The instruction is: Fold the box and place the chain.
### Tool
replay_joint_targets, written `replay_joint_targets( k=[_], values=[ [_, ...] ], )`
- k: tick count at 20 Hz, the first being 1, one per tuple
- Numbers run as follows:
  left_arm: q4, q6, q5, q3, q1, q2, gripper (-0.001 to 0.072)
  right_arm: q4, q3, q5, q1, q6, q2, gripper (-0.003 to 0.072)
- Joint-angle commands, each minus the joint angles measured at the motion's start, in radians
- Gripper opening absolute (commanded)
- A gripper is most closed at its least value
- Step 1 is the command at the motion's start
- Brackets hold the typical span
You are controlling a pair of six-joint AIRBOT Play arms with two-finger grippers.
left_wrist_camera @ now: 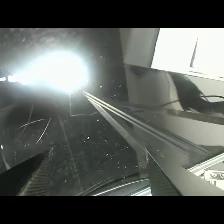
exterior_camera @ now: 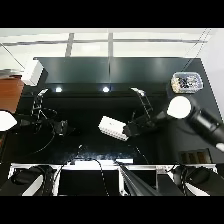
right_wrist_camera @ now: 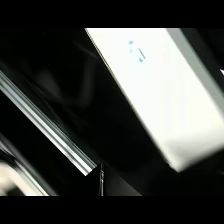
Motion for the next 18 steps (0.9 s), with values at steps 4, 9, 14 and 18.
replay_joint_targets(
  k=[4, 9, 14, 18],
  values=[
    [-0.055, 0.054, 0.043, 0.0, 0.0, -0.019, 0.0689, 0.426, -0.274, -0.535, 0.085, 0.04, -0.014, 0.0023],
    [-0.079, 0.058, 0.055, 0.0, 0.0, -0.046, 0.0689, 0.427, -0.274, -0.542, 0.087, 0.041, -0.064, 0.0023],
    [-0.1, 0.094, 0.056, 0.0, 0.0, -0.088, 0.0689, 0.428, -0.274, -0.54, 0.087, 0.041, -0.122, 0.0023],
    [-0.1, 0.114, 0.056, 0.0, 0.0, -0.091, 0.0689, 0.42, -0.274, -0.52, 0.086, 0.04, -0.142, 0.0023]
  ],
)
